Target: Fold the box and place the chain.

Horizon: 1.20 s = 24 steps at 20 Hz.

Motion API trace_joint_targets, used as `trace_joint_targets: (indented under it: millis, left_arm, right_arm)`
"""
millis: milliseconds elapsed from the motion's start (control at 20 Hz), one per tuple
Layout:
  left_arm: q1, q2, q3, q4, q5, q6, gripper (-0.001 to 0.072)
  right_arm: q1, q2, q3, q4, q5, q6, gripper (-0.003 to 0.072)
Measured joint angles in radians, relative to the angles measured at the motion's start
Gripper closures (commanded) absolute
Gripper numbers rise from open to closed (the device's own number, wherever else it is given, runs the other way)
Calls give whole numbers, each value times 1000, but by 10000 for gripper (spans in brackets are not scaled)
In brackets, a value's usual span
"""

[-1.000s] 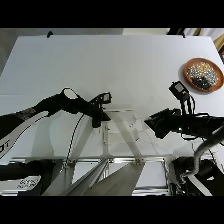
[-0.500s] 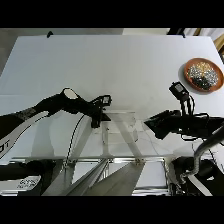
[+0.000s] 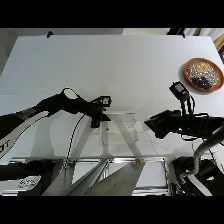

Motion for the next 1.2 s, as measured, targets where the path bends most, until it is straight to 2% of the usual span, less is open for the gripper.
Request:
trace_joint_targets:
  millis: [150, 200, 250, 300, 450, 650, 850, 900, 950, 1000, 1050, 1200]
  left_arm:
    - [0, 0, 0, -1, 0, 0, 698]
    - [0, 0, 0, -1, 0, 0, 698]
    - [0, 0, 0, -1, 0, 0, 698]
    - [0, 0, 0, -1, 0, 0, 698]
    - [0, 0, 0, -1, 0, -1, 698]
    - [0, 0, 0, -1, 0, -2, 698]
    - [0, 0, 0, -2, 0, -2, 698]
    - [0, 0, 0, -2, 0, -2, 698]
    - [0, 0, 0, -2, 0, -2, 698]
    - [0, 0, 0, -2, 0, -2, 698]
    - [0, 0, 0, -2, 0, -2, 698]
    - [0, 0, 0, -2, 0, -2, 698]
  right_arm:
    - [0, 0, 0, 0, -8, -34, 326]
    - [0, 0, 0, -1, -15, -51, 374]
    - [0, 0, 0, -1, -23, -68, 606]
    - [0, 0, 0, -1, -29, -87, 668]
    - [0, 0, 0, 0, -26, -213, 666]
    - [20, 0, 0, 13, 70, -361, 667]
    - [185, -16, -14, -1, 117, -419, 664]
    - [238, -27, -23, -21, 111, -425, 578]
    - [297, -43, -35, -47, 100, -430, 329]
    - [347, -61, -47, -72, 88, -435, 128]
    - [394, -87, -59, -100, 71, -437, 42]
    - [467, -156, -101, -180, -12, -439, 36]
